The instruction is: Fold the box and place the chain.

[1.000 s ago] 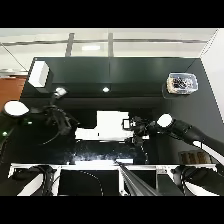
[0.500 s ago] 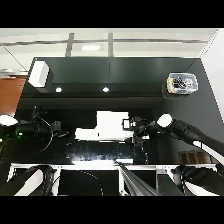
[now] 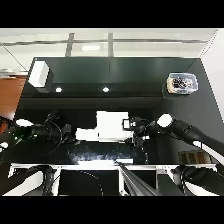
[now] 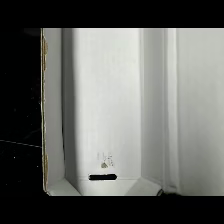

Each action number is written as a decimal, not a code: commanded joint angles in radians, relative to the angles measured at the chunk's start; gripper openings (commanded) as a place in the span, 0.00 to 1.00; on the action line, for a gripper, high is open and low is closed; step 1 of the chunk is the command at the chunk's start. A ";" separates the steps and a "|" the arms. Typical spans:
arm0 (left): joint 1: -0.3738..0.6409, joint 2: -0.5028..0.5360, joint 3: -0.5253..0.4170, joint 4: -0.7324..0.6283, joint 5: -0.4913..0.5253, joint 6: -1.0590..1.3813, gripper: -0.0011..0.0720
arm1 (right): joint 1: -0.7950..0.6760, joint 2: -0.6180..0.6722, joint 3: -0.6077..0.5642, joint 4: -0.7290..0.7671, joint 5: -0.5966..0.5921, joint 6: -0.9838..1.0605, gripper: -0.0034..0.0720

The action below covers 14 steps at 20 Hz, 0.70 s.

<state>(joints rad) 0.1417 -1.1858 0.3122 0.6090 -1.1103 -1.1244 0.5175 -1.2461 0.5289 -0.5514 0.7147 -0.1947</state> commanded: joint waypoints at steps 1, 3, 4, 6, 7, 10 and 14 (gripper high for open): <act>-0.079 -0.036 -0.002 -0.045 0.027 0.052 0.05 | 0.001 0.000 0.000 0.000 0.000 0.000 0.23; -0.107 -0.036 0.014 -0.045 0.042 0.090 0.05 | 0.001 0.000 0.000 0.000 0.000 0.000 0.23; -0.117 -0.036 0.028 -0.045 0.043 0.093 0.05 | 0.001 0.000 0.000 0.000 0.000 0.000 0.23; -0.131 -0.036 0.059 -0.041 0.043 0.101 0.05 | 0.001 0.000 0.000 0.000 0.000 0.000 0.23; -0.138 -0.036 0.071 -0.041 0.042 0.103 0.05 | 0.001 0.000 0.000 0.000 0.000 0.000 0.23; -0.167 -0.035 0.084 -0.043 -0.001 0.152 0.05 | 0.001 0.000 0.000 0.000 0.000 0.000 0.23; -0.176 -0.033 0.085 -0.042 -0.043 0.183 0.50 | 0.001 0.000 0.000 0.000 0.000 0.000 0.23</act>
<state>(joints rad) -0.0246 -1.2205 0.3916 0.5682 -1.1213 -0.9733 0.5175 -1.2461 0.5289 -0.5518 0.7151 -0.1951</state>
